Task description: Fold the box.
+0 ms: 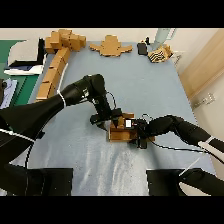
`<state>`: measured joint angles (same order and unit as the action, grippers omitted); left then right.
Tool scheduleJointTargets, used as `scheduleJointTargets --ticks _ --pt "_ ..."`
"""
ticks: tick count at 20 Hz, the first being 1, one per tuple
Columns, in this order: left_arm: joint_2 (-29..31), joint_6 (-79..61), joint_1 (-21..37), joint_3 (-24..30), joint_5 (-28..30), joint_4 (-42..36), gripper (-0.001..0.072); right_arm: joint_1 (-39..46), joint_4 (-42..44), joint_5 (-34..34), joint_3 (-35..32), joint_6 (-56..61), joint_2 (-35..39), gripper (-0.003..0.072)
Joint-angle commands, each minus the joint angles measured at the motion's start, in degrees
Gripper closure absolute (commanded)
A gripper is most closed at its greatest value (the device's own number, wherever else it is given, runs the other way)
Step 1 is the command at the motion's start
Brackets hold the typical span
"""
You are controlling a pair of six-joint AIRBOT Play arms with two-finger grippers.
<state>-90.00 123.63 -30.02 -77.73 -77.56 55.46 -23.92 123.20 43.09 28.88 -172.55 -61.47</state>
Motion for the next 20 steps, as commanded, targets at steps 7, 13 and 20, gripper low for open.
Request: scheduleJointTargets --ticks 7,13,20 --pt "0.04 -23.06 11.32 -0.04 -8.20 -4.76 0.0398 0.00 0.00 0.02 0.02 0.02 0.00 0.0185" --pt "0.04 -66.71 14.27 0.33 -2.40 1.27 0.0697 0.00 0.00 0.02 0.02 0.02 0.00 0.0185" --pt "6.25 -94.60 13.22 14.88 17.35 -7.17 0.0701 0.00 0.00 0.02 0.02 0.02 0.00 0.0185"
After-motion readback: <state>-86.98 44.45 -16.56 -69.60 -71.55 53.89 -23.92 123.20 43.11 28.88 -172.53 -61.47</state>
